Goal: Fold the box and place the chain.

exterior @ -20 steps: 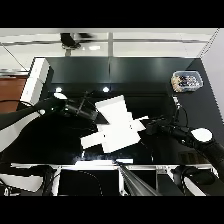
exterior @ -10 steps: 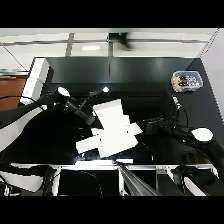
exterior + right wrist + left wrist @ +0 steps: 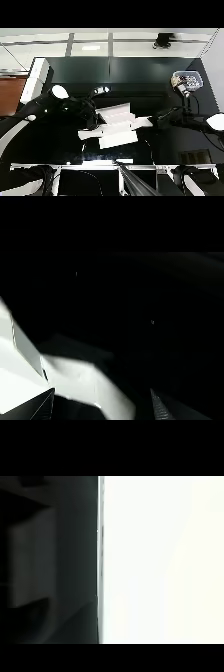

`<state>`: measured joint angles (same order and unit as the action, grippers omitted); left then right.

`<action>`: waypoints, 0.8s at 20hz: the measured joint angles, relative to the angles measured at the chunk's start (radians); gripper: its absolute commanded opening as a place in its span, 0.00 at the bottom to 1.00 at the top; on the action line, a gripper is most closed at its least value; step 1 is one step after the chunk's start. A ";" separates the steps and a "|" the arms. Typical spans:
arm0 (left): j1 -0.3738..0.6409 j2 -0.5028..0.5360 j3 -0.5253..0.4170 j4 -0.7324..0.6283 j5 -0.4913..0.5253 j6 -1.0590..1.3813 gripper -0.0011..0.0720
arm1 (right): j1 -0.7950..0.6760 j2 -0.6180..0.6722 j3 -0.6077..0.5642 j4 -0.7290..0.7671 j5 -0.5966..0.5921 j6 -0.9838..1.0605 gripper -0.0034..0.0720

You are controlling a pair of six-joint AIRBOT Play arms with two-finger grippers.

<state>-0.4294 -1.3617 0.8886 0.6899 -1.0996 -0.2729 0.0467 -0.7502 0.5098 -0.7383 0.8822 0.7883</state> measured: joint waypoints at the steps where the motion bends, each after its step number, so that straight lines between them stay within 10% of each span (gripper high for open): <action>1: -0.016 0.009 -0.008 0.011 0.020 0.027 0.05 | -0.001 0.000 0.007 0.011 -0.002 0.002 0.95; 16: -0.114 -0.030 -0.128 0.039 0.265 0.192 0.05 | 0.199 -0.007 -0.009 -0.148 -0.013 -0.087 0.95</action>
<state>-0.5438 -1.3918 0.7609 0.7284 -0.8345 -0.0814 0.2459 -0.7574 0.5007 -0.8867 0.8692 0.7013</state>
